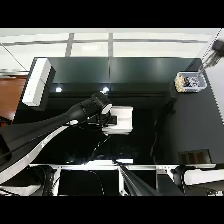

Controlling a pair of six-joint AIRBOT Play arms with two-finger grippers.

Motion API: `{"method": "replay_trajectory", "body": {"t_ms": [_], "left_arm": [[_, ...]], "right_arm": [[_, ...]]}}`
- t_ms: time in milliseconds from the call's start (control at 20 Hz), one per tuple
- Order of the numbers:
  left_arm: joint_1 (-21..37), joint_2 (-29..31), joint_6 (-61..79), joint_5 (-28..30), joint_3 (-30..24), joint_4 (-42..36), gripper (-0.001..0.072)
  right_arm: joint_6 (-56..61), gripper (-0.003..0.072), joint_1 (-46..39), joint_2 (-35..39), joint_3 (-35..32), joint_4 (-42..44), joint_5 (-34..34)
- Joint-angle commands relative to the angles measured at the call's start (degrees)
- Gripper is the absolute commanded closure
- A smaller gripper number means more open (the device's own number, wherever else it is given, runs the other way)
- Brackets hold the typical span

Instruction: Fold the box and place the chain.

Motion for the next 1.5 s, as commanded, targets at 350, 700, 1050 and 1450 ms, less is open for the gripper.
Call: {"method": "replay_trajectory", "body": {"t_ms": [350, 700, 1050, 1450], "left_arm": [[0.00, -0.04, 0.00, 0.44, -0.02, 0.02, 0.0684], [0.00, -0.04, 0.00, 0.39, -0.02, 0.02, 0.0684], [0.00, -0.04, -0.02, 0.33, -0.02, 0.02, 0.0684], [0.00, -0.04, -0.02, 0.35, -0.02, 0.02, 0.0684]], "right_arm": [[-13.05, 0.0680, 3.41, 20.61, 0.11, 32.46, 7.82], [-18.36, 0.0683, 12.15, 26.86, -5.31, 44.13, 15.47], [-21.00, 0.0683, 25.40, 26.84, -13.73, 46.56, 21.57], [-20.96, 0.0681, 32.96, 26.73, -22.05, 46.66, 19.96]]}}
